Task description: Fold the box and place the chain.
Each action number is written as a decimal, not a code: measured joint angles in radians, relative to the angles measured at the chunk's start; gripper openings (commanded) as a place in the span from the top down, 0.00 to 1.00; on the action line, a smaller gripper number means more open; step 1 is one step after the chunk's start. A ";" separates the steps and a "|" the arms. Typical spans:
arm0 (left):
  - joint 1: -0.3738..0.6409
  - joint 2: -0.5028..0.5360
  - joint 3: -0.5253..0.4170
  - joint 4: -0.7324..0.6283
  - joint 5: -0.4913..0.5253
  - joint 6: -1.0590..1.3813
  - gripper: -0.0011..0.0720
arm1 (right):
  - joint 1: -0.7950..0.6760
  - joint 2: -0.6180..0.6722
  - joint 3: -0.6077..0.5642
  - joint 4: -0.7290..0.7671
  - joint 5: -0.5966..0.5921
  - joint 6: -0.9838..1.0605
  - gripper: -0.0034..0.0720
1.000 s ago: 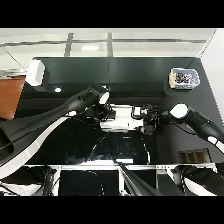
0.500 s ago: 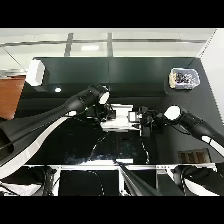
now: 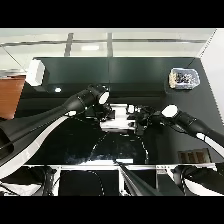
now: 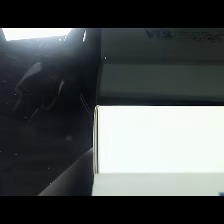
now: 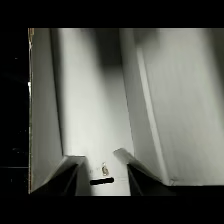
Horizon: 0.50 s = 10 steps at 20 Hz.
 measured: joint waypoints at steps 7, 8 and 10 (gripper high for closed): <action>0.000 0.000 0.000 -0.002 0.003 0.001 0.95 | -0.002 -0.008 0.000 0.026 -0.005 0.109 0.93; 0.000 0.000 0.000 -0.002 0.003 0.001 0.95 | -0.006 0.002 0.001 0.000 0.002 0.168 0.93; 0.000 0.000 0.000 -0.005 0.003 0.000 0.95 | -0.037 0.041 0.012 -0.079 0.043 0.338 0.93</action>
